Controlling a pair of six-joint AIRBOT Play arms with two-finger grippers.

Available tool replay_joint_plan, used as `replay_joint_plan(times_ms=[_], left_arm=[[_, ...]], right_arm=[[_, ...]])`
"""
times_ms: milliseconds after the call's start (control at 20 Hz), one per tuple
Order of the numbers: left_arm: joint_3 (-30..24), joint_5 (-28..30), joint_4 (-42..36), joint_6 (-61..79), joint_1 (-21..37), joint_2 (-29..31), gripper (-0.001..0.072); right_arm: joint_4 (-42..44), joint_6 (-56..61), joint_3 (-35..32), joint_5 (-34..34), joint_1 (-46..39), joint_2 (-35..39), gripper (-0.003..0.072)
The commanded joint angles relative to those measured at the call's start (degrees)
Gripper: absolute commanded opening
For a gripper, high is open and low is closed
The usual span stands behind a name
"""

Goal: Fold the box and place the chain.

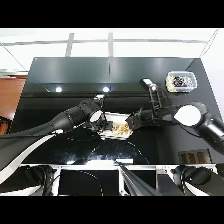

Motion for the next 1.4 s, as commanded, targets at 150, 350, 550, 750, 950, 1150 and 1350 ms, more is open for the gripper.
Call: replay_joint_plan(times_ms=[150,350,550,750,950,1150,1350], left_arm=[[0.0,0.0,0.0,0.0,0.0,0.0,0.0031],[0.0,0.0,0.0,0.0,0.0,0.0,0.0031],[0.0,0.0,0.0,0.0,0.0,0.0,0.0031],[0.0,0.0,0.0,0.0,0.0,0.0,0.0031],[0.0,0.1,0.0,0.0,0.0,0.0,0.0031],[0.0,0.1,0.0,0.0,0.0,0.0,0.0031],[0.0,0.1,0.0,0.0,0.0,0.0,0.0031]], right_arm=[[-1.0,-2.9,0.2,2.3,-3.0,-0.3,0.0540],[-14.8,-12.8,-1.7,10.2,-12.4,4.8,0.0538],[-16.0,-31.5,-15.8,-2.1,-11.8,4.8,0.0718],[-11.9,-45.9,-21.7,-14.2,-5.5,3.0,0.0718],[5.4,-70.3,-21.7,-14.6,-4.4,-1.6,0.0718],[17.1,-88.1,-21.7,-14.7,-4.4,-4.5,0.0718],[18.8,-90.4,-21.7,-17.4,-4.4,-6.4,0.0717]])
